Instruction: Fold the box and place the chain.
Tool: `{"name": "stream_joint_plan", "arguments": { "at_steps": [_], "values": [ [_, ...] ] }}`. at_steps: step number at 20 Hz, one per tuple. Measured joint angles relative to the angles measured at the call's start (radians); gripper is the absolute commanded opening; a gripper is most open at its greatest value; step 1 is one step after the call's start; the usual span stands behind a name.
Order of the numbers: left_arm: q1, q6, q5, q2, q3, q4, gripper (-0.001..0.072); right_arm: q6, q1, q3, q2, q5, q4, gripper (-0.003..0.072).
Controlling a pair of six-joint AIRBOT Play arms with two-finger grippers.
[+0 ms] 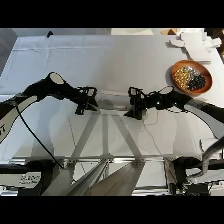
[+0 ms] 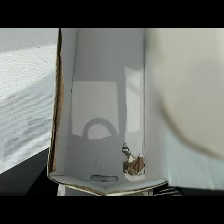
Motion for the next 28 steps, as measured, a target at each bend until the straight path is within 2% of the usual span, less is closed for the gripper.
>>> {"name": "stream_joint_plan", "arguments": {
  "at_steps": [1,2,3,5,9,15,16,17,18,19,21,22,24,26,28],
  "values": [
    [0.002,-0.018,0.0,0.002,0.0,0.037,0.0202,0.0,0.0,0.0,0.0,0.0,0.0,0.0465],
    [0.005,-0.04,0.002,0.004,0.0,0.077,0.014,0.001,0.0,0.0,0.0,-0.001,0.0,0.0465],
    [0.006,-0.071,0.007,0.005,0.0,0.117,0.0001,0.002,0.0,0.0,0.0,-0.001,0.0,0.0465],
    [0.012,-0.155,0.027,0.007,0.0,0.183,0.0011,0.002,0.0,0.0,0.0,-0.002,0.001,0.0465],
    [0.018,-0.303,0.051,0.019,0.0,0.219,0.001,0.003,0.0,0.0,0.0,-0.003,0.002,0.0465],
    [0.012,-0.257,0.09,0.037,0.0,0.112,0.0007,0.003,0.0,0.0,0.0,-0.003,0.001,0.0465],
    [0.005,-0.228,0.095,0.038,0.0,0.081,0.0026,0.003,0.0,0.0,0.0,-0.003,0.001,0.0465],
    [-0.002,-0.204,0.108,0.039,0.0,0.057,0.0126,0.003,0.0,0.0,0.0,-0.003,0.001,0.0465],
    [-0.009,-0.187,0.127,0.039,0.0,0.037,0.0265,0.002,0.0,0.0,0.0,-0.003,0.001,0.0465],
    [-0.017,-0.173,0.146,0.037,0.0,0.018,0.0324,0.002,0.0,0.0,0.0,-0.003,0.001,0.0465],
    [-0.03,-0.153,0.176,0.032,0.0,-0.003,0.029,0.002,0.0,0.0,0.0,-0.003,0.001,0.0465],
    [-0.036,-0.147,0.18,0.03,0.0,-0.01,0.0204,0.002,0.0,0.0,0.0,-0.003,0.001,0.0465],
    [-0.046,-0.134,0.175,0.028,0.0,-0.019,0.0201,0.002,0.0,0.0,0.0,-0.003,0.001,0.0465],
    [-0.052,-0.109,0.152,0.026,0.0,-0.028,0.0134,0.002,0.0,0.0,0.0,-0.002,0.001,0.0465],
    [-0.056,-0.087,0.133,0.026,0.0,-0.037,0.0134,0.002,0.0,0.0,0.0,-0.002,0.001,0.0465]
  ]
}}
